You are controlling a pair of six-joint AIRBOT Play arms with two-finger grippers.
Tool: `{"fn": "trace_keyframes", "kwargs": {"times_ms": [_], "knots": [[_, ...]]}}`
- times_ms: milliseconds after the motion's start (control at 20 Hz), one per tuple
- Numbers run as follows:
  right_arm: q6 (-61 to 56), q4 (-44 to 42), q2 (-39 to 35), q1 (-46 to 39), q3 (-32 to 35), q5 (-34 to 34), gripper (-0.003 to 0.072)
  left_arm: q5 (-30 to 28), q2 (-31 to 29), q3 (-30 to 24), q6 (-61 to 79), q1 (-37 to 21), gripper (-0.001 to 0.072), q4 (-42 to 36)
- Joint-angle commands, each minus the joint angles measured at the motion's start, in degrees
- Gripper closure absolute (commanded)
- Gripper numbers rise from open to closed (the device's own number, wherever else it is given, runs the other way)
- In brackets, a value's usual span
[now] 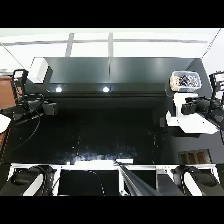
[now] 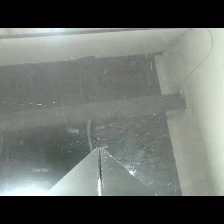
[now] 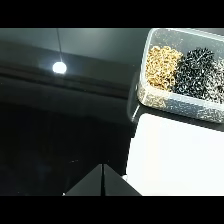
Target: Fold the box and place the chain.
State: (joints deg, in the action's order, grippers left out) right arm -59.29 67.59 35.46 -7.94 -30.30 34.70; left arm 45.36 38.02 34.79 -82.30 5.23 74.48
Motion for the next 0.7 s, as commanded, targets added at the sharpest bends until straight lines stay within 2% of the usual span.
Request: {"fn": "trace_keyframes", "kwargs": {"times_ms": [0, 250, 400, 450, 500, 550, 600, 650], "knots": [[0.0, 0.0, 0.0, 0.0, 0.0, 0.0, 0.0671, -0.7, 0.0, 0.0, 0.0, 0.0, 0.0683, 0.0], [0.0, -0.1, 0.0, 0.0, 0.0, -0.6, 0.0671, -5.0, 0.0, 0.0, 0.0, 0.1, 0.0683, -0.2], [0.0, -1.2, 0.3, 0.0, 0.0, -5.0, 0.067, -7.4, 0.0, 0.0, 0.0, 0.1, 0.0683, -0.2], [0.0, 0.5, 0.8, 0.0, 0.0, -7.4, 0.064, -7.7, 0.1, 0.0, 0.0, 0.1, 0.0681, -0.1], [-0.1, 2.2, 2.0, -0.1, 0.0, -9.5, 0.027, -8.2, 0.2, 0.0, 0.0, 0.1, 0.0617, 0.1], [-0.4, 2.6, 3.5, -0.5, 0.0, -10.6, -0.0034, -8.5, 0.5, 0.0, 0.0, 0.1, 0.0338, 0.1], [-0.5, 2.6, 5.5, -1.0, 0.0, -11.1, -0.0034, -8.9, 0.8, 0.0, -0.1, 0.1, -0.0011, 0.1], [-0.6, 2.6, 7.3, -1.8, 0.0, -11.7, -0.0034, -9.0, 1.1, 0.0, -0.1, 0.1, -0.0002, 0.1]]}}
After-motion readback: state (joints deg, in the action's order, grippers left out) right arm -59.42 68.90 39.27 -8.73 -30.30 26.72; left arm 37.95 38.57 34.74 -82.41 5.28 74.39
